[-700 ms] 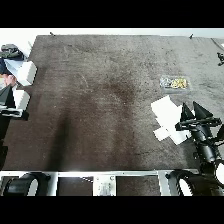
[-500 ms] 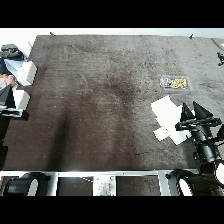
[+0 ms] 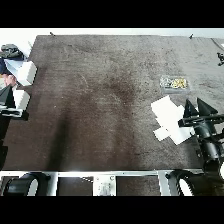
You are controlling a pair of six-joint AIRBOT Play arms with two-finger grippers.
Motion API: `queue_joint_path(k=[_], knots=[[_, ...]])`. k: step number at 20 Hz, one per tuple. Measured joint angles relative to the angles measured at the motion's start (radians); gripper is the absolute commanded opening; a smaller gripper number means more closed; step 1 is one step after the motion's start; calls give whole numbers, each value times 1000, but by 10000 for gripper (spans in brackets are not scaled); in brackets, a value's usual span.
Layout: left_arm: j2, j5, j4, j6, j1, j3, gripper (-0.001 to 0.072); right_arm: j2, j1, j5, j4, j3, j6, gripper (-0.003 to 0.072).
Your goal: Fold the box and place the chain.
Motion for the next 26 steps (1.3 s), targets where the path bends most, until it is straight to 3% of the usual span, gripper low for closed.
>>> queue_joint_path(k=[5,7,11,16,19,23,26], knots=[[0,0,0,0,0,0,10,-303,-26,-36,17,195,59,438],[0,0,0,0,0,0,11,-462,-78,18,27,295,82,438],[0,0,0,0,0,0,11,-752,-290,336,-43,494,239,440],[0,0,0,0,0,0,10,-1012,-589,824,-442,769,625,440],[0,0,0,0,0,0,11,-1150,-713,1087,-632,929,750,440],[0,0,0,0,0,0,10,-1307,-801,1312,-822,1104,820,439],[0,0,0,0,0,0,10,-1410,-832,1404,-945,1224,842,440]])
